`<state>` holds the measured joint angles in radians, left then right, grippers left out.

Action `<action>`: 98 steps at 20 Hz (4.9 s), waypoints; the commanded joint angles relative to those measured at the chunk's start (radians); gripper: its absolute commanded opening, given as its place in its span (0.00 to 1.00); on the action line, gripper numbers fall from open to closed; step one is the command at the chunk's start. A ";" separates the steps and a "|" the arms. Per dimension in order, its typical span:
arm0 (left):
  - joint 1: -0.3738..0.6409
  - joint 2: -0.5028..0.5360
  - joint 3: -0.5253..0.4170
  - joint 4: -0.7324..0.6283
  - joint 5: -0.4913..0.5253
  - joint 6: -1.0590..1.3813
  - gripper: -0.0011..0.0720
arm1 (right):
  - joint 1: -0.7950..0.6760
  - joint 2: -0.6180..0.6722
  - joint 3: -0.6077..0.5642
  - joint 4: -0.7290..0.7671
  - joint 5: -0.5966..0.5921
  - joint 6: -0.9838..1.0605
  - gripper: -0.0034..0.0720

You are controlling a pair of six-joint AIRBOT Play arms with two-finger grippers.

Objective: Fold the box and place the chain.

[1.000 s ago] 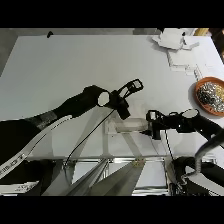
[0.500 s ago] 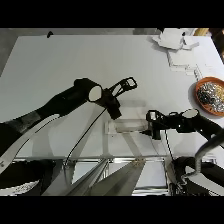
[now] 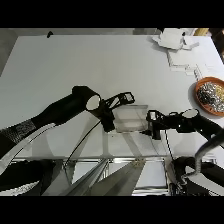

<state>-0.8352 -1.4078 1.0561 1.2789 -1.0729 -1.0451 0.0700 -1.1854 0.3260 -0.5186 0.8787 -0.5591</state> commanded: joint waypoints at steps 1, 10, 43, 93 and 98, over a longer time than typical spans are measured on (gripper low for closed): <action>0.008 -0.004 -0.075 -0.022 -0.002 0.063 0.02 | 0.000 0.001 0.000 0.000 0.000 0.000 0.62; 0.061 -0.003 -0.148 -0.122 0.132 0.491 0.49 | 0.000 0.001 0.000 0.000 0.000 0.001 0.62; 0.010 -0.037 -0.216 -0.518 0.348 0.847 0.20 | 0.000 0.001 0.000 0.000 0.000 0.001 0.62; 0.204 0.131 -0.458 -0.402 0.344 -0.577 0.02 | 0.000 0.001 0.000 0.000 0.000 0.001 0.62; 0.193 0.084 -0.457 -0.514 0.345 -0.486 0.02 | 0.000 0.001 0.000 0.000 0.000 0.001 0.62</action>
<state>-0.6350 -1.3033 0.5995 0.8158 -0.7330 -1.5719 0.0696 -1.1854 0.3260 -0.5186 0.8783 -0.5583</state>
